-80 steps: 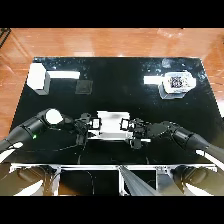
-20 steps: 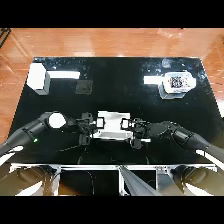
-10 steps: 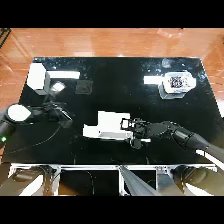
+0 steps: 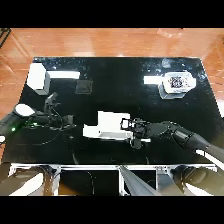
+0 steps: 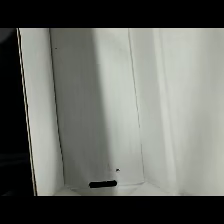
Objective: Fold the box and place the chain.
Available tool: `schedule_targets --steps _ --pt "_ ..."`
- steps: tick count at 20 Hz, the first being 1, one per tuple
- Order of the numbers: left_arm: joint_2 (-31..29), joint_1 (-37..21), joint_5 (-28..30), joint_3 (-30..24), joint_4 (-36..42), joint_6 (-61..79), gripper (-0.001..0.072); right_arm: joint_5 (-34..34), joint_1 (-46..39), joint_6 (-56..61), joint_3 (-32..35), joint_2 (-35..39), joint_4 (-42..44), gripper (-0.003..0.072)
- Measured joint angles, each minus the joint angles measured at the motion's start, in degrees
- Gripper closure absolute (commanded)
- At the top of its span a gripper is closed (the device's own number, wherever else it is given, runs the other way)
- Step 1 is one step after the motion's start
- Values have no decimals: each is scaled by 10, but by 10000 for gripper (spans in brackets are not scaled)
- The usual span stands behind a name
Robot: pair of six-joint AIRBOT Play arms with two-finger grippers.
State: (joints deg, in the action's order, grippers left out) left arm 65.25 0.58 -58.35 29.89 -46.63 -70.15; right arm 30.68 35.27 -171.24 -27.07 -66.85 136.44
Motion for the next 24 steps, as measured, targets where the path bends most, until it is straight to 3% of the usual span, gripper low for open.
schedule_targets --steps 5,12,14,15,16,17,24 --pt "70 38 -3 -3 74 52 687 0 0 0 0 0 0 554" --pt "90 66 -8 -4 94 87 670 0 0 0 0 0 0 554" --pt "90 67 -13 -3 94 97 531 0 0 0 0 0 0 554" --pt "88 67 -17 -3 95 101 403 0 0 0 0 0 0 554" --pt "84 68 -21 -3 95 105 185 0 0 0 0 0 0 554" --pt "80 68 -27 -2 100 107 115 0 0 0 0 0 0 554" --pt "66 69 -67 7 128 125 114 0 0 0 0 0 0 554"
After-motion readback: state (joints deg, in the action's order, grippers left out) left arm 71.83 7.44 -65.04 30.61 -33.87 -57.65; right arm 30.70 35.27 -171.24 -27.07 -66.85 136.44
